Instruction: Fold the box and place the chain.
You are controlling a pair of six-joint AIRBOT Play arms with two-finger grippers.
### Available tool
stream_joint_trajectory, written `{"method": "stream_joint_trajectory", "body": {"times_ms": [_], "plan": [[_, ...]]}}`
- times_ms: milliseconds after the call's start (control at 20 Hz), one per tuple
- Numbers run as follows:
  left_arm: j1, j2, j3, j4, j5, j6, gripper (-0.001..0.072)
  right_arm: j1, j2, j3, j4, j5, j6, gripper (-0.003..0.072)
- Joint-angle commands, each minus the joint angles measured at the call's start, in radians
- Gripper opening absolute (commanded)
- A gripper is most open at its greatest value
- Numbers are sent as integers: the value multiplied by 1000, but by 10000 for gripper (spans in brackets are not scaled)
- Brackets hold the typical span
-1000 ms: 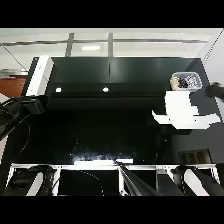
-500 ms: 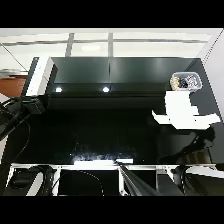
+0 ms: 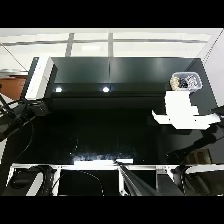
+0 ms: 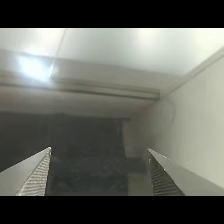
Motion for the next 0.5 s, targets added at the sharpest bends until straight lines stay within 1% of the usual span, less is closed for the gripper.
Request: {"method": "stream_joint_trajectory", "body": {"times_ms": [0,50,100,150,200,300,350,400,450], "plan": [[0,-55,0,-61,-7,0,706,47,-37,23,17,33,-43,705],[-2,-74,0,-74,-7,0,706,46,-36,29,17,31,-43,705],[-8,-88,0,-83,-6,1,706,44,-36,30,16,35,-43,664],[-19,-98,0,-84,-6,1,706,44,-36,29,13,41,-42,516],[-34,-107,0,-84,-6,4,706,45,-36,30,6,42,-43,470],[-63,-114,0,-83,-5,16,706,46,-36,29,-6,47,-43,448],[-74,-114,0,-83,-5,20,706,46,-36,29,-10,47,-45,286],[-80,-114,0,-83,-5,20,706,46,-36,29,-9,47,-53,157],[-81,-114,0,-83,-4,20,706,46,-35,29,-9,51,-65,63]]}}
